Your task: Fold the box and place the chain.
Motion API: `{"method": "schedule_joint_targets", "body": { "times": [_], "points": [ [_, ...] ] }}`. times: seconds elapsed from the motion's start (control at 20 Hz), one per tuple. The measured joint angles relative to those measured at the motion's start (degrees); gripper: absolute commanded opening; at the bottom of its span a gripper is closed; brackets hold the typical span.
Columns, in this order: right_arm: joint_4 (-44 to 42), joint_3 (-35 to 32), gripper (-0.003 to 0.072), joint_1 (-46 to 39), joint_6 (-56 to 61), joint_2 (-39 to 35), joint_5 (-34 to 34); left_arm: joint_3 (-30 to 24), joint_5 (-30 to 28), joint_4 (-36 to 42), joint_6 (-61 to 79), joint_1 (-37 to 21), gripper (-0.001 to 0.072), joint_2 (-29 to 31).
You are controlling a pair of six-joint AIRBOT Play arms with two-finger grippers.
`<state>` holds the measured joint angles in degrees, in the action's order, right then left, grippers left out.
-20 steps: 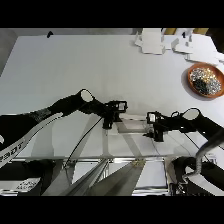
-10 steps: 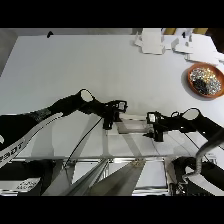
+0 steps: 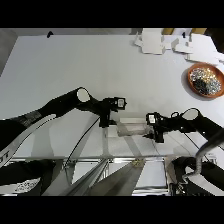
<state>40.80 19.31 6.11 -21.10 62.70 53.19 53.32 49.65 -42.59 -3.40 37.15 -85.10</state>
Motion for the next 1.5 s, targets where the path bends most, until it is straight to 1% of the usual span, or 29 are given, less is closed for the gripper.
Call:
{"method": "schedule_joint_targets", "body": {
  "times": [0.05, 0.1, 0.15, 0.2, 0.25, 0.3, 0.35, 0.5, 0.6, 0.7, 0.75, 0.85, 0.95, 1.15, 1.2, 1.35, 1.5],
  "points": [
    [-0.04, 0.00, 0.0463, 0.00, 0.02, -0.02, -0.02, 0.00, 0.63, -0.79, -1.42, 0.00, 0.0547, 0.87],
    [-0.09, -0.02, 0.0463, 0.00, 0.07, -0.02, -0.07, 0.00, 1.33, -1.53, -2.95, 0.00, 0.0425, 1.97],
    [-0.22, -0.02, 0.0463, 0.00, 0.26, -0.02, -0.09, -0.02, 2.49, -2.60, -4.59, 0.02, 0.0335, 3.28],
    [-0.24, -0.02, 0.0463, 0.00, 0.24, -0.02, -0.11, -0.02, 3.56, -3.76, -6.03, 0.04, 0.0266, 4.66],
    [-0.26, -0.02, 0.0463, 0.00, 0.24, -0.02, -0.13, -0.02, 4.46, -5.07, -7.61, 0.07, 0.0182, 6.16],
    [-0.26, -0.02, 0.0463, 0.00, 0.24, -0.02, -0.13, -0.02, 5.29, -6.49, -9.44, 0.07, 0.0061, 7.96],
    [-0.26, -0.02, 0.0463, 0.00, 0.24, -0.02, -0.15, -0.02, 6.38, -7.85, -11.28, 0.11, 0.0005, 9.79],
    [-0.28, -0.02, 0.0463, 0.00, 0.24, -0.02, -0.17, -0.02, 9.53, -11.26, -15.96, 1.81, 0.0005, 14.45],
    [-0.28, -0.02, 0.0463, 0.00, 0.22, -0.02, -0.17, -0.02, 10.69, -13.49, -19.80, 5.11, 0.0005, 16.15],
    [-0.28, -0.02, 0.0463, 0.00, 0.22, -0.02, -0.20, -0.02, 10.08, -14.47, -23.21, 9.31, 0.0005, 16.61],
    [-0.28, -0.02, 0.0463, 0.00, 0.22, -0.02, -0.20, -0.02, 8.52, -13.97, -24.39, 11.26, 0.0005, 16.52],
    [-0.28, -0.02, 0.0463, 0.00, 0.22, -0.02, -0.20, -0.02, 3.34, -11.45, -25.77, 13.97, 0.0005, 15.65],
    [-0.28, -0.02, 0.0463, 0.00, 0.22, -0.02, -0.22, -0.02, -4.87, -7.98, -26.80, 15.32, 0.0006, 14.05],
    [-0.33, -0.02, 0.0463, 0.00, 0.24, -0.02, -0.22, -0.02, -21.40, 0.90, -27.76, 14.91, 0.0008, 8.63],
    [-0.39, -0.02, 0.0463, 0.00, 0.31, -0.02, -0.28, -0.02, -24.35, 3.30, -27.93, 14.51, 0.0008, 6.88],
    [-0.61, 0.00, 0.0463, -0.04, 0.33, -0.02, -0.42, -0.02, -29.83, 8.13, -28.13, 13.75, 0.0008, 2.58],
    [-0.61, 0.02, 0.0463, -0.04, 0.28, -0.04, -0.48, -0.02, -32.06, 10.40, -28.15, 13.35, 0.0010, -0.07]
  ]
}}
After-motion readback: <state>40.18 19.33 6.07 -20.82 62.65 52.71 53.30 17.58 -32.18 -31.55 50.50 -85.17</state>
